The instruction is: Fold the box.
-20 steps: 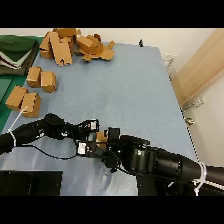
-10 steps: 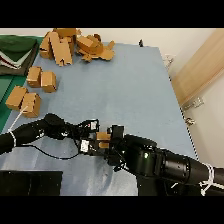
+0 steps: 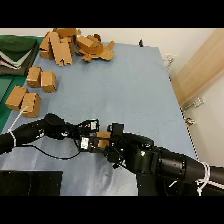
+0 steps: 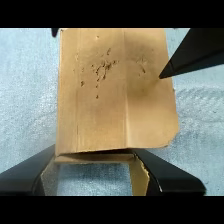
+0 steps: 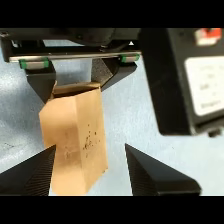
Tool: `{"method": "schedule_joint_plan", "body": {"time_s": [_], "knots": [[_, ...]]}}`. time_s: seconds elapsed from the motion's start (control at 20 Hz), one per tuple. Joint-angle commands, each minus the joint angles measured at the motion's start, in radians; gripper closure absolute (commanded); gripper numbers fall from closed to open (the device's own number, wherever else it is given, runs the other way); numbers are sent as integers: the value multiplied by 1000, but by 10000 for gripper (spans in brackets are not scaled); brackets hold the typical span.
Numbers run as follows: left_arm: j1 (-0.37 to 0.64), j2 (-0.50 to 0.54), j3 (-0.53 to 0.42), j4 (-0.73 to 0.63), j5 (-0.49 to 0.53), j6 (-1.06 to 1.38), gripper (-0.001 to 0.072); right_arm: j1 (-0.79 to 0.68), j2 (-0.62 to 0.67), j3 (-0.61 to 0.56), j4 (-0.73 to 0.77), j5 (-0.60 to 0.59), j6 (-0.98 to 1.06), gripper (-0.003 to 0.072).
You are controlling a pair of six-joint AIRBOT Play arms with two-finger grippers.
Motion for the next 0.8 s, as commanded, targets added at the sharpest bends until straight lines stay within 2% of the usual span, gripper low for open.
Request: {"method": "schedule_joint_plan", "body": {"time_s": [0.0,0.75], "knots": [[0,0,0,0,0,0,254,-5,-14,1,2,-5,0,25],[0,0,0,0,1,0,253,-4,-46,2,18,-8,0,26]]}}
